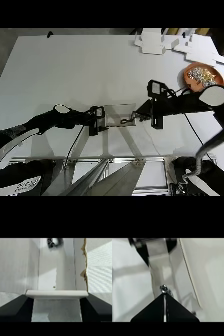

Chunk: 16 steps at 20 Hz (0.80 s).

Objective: Fold the box and place the chain.

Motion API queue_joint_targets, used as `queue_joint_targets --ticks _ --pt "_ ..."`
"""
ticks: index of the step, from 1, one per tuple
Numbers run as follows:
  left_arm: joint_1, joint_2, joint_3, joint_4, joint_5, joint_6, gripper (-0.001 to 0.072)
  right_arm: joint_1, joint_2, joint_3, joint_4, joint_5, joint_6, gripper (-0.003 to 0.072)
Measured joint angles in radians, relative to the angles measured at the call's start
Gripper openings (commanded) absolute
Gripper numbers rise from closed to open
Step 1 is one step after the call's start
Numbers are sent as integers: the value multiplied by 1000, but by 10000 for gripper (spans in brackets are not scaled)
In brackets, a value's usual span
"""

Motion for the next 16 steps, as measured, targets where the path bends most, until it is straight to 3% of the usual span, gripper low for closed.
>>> queue_joint_targets --ticks 5,11,13,16 --pt "0 0 0 0 0 0 272 166 7 0 69 -154 6 14" --pt "0 0 0 0 0 0 272 284 -116 0 -70 -337 150 21" --pt "0 0 0 0 0 0 272 294 -172 0 -142 -355 233 205" --pt "0 0 0 0 0 0 272 301 -217 2 -208 -367 308 210"
